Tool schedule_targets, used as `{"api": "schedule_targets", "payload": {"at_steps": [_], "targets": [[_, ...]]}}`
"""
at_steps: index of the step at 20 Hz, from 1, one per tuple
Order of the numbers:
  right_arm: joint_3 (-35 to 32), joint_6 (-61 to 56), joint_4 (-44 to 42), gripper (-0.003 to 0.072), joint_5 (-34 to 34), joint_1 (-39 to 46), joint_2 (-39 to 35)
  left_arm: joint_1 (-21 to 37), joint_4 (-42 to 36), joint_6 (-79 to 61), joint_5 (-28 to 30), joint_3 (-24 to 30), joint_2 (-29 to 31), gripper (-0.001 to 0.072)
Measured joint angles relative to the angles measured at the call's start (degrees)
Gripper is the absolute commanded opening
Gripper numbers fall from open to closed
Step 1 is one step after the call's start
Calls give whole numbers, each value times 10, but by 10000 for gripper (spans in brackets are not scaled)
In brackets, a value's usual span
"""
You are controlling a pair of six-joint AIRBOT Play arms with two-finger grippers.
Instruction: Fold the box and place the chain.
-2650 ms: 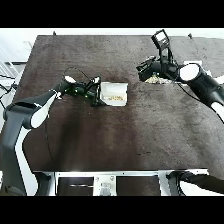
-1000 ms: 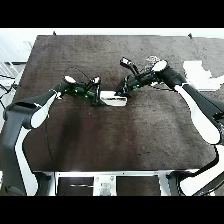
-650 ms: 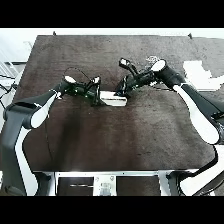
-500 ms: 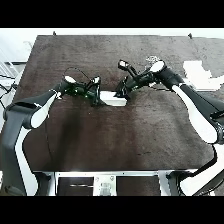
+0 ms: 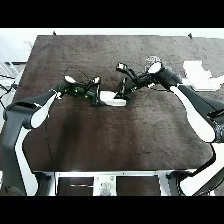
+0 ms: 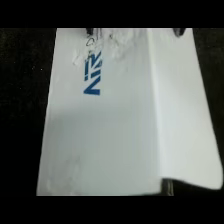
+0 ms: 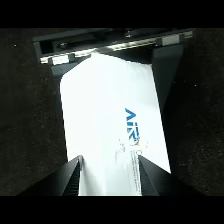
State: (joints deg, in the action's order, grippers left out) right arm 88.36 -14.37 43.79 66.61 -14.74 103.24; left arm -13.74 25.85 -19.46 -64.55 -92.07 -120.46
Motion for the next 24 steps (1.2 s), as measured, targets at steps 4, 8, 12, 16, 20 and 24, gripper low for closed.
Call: {"api": "schedule_targets", "payload": {"at_steps": [4, 8, 12, 16, 20, 24], "targets": [[16, 0, 3, 370, -8, 0, 0, 0, 0, 0, 0, 0, 0, 492], [25, 0, 8, 301, -9, -3, 1, 0, 0, 0, 0, 0, 0, 493], [27, -6, 25, 222, -9, -7, 3, 0, 0, 1, 0, 0, 0, 493], [28, -9, 38, 223, -10, -12, 8, 0, 0, 1, 0, 0, 0, 493], [28, -14, 43, 223, -13, -13, 10, 0, 0, 1, 0, 0, 0, 493], [28, -26, 46, 223, -13, -14, 10, 0, 0, 1, 0, 0, 0, 493]]}}
